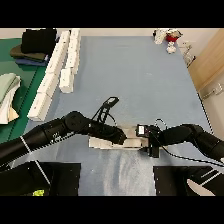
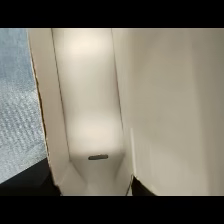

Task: Fold the box.

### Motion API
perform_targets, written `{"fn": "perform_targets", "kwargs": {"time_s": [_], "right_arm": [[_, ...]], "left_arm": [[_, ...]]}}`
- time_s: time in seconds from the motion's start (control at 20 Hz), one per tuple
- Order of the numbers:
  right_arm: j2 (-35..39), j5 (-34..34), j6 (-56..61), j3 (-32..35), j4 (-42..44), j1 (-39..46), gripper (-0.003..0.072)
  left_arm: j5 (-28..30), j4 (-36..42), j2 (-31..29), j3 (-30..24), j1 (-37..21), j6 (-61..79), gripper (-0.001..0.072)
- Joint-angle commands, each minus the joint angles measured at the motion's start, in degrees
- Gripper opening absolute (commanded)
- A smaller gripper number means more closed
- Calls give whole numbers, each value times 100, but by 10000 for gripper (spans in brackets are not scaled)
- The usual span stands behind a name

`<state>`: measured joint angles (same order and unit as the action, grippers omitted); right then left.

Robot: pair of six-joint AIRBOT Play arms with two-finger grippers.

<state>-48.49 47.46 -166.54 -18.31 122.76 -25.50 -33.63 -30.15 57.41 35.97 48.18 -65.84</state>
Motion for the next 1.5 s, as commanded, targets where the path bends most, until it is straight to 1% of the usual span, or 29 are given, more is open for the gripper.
{"fn": "perform_targets", "kwargs": {"time_s": [0.0, 0.1, 0.35, 0.45, 0.7, 0.85, 0.9, 1.0, 1.1, 1.15, 1.3, 1.4, 1.45], "right_arm": [[-2, 0, -2, -7, 0, 4, 514], [-2, 0, -2, -7, 0, 4, 514], [-2, 0, -2, -7, 0, 4, 514], [-2, -2, -2, -7, 0, 4, 514], [-2, 0, -2, -7, 0, 4, 514], [-2, 0, -2, -7, 0, 4, 514], [-2, 0, -2, -7, 0, 4, 514], [-2, 0, -2, -7, 0, 4, 514], [-2, 0, -2, -7, 0, 4, 514], [-2, 0, -2, -7, 0, 4, 514], [-2, 0, -2, -7, 0, 4, 514], [-2, 0, -2, -7, 0, 4, 514], [-2, 0, -2, -7, 0, 4, 514]], "left_arm": [[643, 33, 85, 57, -238, -111, 12], [662, 31, 236, 57, -365, -111, 13], [667, 42, 870, 57, -514, -109, 12], [667, 39, 1038, 57, -629, -107, 12], [664, 37, 1272, 59, -831, -83, 12], [632, 39, 1287, 127, -828, 289, 12], [527, 37, 1272, 225, -833, 474, 12], [76, 11, 1088, 487, -933, 960, 12], [-461, -120, 647, 715, -1117, 1279, 12], [-658, -363, 343, 772, -1193, 1274, 11], [-1147, -1504, -662, 756, -1172, 1244, 11], [-1519, -1773, -1226, 625, -1036, 1246, 11], [-1609, -1856, -1506, 481, -905, 1248, 11]]}}
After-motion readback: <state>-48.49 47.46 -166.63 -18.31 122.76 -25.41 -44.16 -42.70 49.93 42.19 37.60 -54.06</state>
